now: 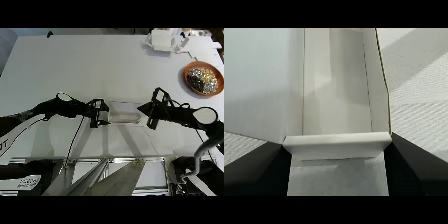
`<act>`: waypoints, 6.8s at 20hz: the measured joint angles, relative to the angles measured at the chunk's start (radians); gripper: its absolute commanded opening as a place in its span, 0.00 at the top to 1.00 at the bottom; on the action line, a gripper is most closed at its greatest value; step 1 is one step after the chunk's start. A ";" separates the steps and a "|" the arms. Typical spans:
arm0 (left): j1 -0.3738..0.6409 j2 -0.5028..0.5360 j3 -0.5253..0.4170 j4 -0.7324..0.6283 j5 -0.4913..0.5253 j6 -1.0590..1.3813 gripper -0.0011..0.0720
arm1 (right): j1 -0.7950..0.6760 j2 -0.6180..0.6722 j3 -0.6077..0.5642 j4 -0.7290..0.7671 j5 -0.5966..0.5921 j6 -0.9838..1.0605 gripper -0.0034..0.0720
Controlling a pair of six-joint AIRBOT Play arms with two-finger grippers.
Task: Fold the box and place the chain.
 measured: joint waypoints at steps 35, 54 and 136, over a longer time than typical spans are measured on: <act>0.000 0.000 0.000 0.000 -0.007 -0.002 0.96 | 0.021 -0.296 -0.048 0.016 -0.099 -0.316 0.67; 0.000 0.000 0.000 0.000 -0.008 -0.002 0.96 | 0.073 -0.359 -0.050 0.173 -0.153 -0.361 0.79; -0.001 0.000 0.000 0.001 -0.008 -0.003 0.96 | -0.048 -0.246 0.010 -0.027 0.084 1.035 0.51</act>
